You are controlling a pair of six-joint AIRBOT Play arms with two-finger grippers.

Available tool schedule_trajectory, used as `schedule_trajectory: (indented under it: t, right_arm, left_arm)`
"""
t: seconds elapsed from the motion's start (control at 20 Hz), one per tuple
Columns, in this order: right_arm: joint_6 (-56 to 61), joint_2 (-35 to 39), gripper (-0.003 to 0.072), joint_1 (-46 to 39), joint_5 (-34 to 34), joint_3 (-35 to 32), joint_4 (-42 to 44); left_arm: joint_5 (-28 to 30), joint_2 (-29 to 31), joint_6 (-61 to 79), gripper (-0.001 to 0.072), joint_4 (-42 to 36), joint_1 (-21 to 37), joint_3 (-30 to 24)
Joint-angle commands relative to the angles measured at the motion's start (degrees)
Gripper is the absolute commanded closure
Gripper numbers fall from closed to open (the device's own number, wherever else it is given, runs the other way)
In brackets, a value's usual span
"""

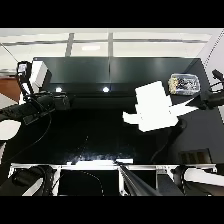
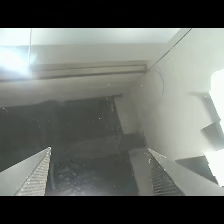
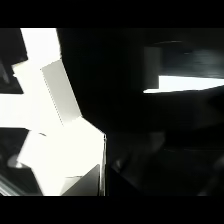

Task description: Fold the box and place the chain.

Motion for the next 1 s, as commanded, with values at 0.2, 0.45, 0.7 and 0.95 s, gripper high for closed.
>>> schedule_trajectory:
  t: [0.2, 0.45, 0.7, 0.95]
  right_arm:
    - [4.35, 22.60, 0.0650, 17.22, -21.16, -20.59, 11.15]
    - [4.90, 32.37, 0.0650, 30.64, -31.82, -33.62, 10.64]
    - [5.42, 33.99, 0.0650, 38.42, -42.51, -38.73, 7.54]
    - [5.77, 33.99, 0.0650, 43.21, -42.99, -38.73, 7.96]
  left_arm:
    - [-4.59, -1.66, 0.07, 0.0009, -5.62, -0.11, -0.02]
    - [-7.78, -11.17, 4.04, 0.0009, -17.86, 0.22, -0.02]
    - [-20.33, -28.24, 33.44, 0.0012, -49.18, 11.41, 0.02]
    - [-27.17, -39.39, 53.09, 0.0012, -59.21, 13.31, 0.02]
